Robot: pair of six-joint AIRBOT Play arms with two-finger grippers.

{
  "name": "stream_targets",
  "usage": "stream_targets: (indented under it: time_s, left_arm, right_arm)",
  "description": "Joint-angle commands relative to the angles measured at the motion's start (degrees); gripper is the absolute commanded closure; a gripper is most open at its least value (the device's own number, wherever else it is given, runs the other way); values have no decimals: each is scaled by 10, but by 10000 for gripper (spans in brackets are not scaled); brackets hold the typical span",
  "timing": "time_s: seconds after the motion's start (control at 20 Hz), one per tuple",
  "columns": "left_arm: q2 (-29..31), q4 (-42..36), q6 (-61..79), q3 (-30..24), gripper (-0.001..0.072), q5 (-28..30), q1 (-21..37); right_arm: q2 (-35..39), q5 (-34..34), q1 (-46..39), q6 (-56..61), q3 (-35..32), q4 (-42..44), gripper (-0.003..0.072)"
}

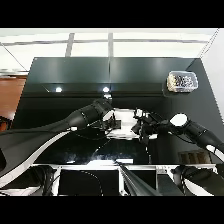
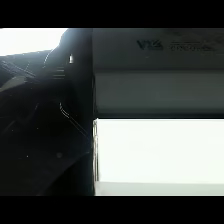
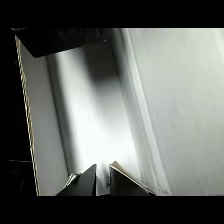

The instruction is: Fold the box and place the chain.

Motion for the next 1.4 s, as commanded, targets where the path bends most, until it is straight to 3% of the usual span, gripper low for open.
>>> stream_targets:
  time_s: [0.0, 0.05, 0.1, 0.15, 0.2, 0.25, 0.3, 0.35, 0.45, 0.7, 0.85, 1.0, 1.2, 1.35]
  left_arm:
    - [0, -1, 0, 0, 684, 2, 0]
    - [0, -1, 0, 0, 684, 2, 0]
    - [0, -1, 0, 0, 684, 2, 0]
    - [0, -1, 0, 0, 683, 1, 0]
    - [0, -1, 0, 0, 684, 1, 0]
    - [0, -1, 0, 0, 684, 1, 0]
    - [0, -1, 0, 0, 683, 1, 0]
    - [0, -2, 0, 0, 684, 1, 0]
    - [0, -2, 0, 0, 684, 1, 0]
    - [0, -2, 0, 0, 683, 0, 0]
    - [0, -2, 0, 0, 683, 0, 0]
    - [0, -2, 0, 0, 683, 1, 0]
    - [0, -3, 0, 0, 684, 1, 0]
    - [0, -3, 0, 0, 684, 0, 0]
  right_arm:
    - [-3, -6, 0, 1, -2, 10, 448]
    - [-3, -12, 0, 2, -2, 10, 232]
    - [-3, -13, 0, 2, -2, 10, 254]
    - [-3, -13, 0, 2, -2, 10, 469]
    - [-3, -16, 0, 2, -2, 10, 421]
    - [-3, -18, 0, 2, -2, 12, 309]
    - [-3, -17, 0, 4, -2, 11, 423]
    - [-2, -18, 0, 14, -2, 10, 601]
    - [9, -16, -8, 76, 0, 2, 678]
    - [93, 96, -149, 401, 35, -161, 679]
    - [114, 146, -294, 530, 34, -177, 678]
    - [113, 138, -389, 631, 4, -139, 679]
    - [82, 135, -375, 633, -56, -121, 678]
    - [32, 140, -326, 633, -63, -116, 678]
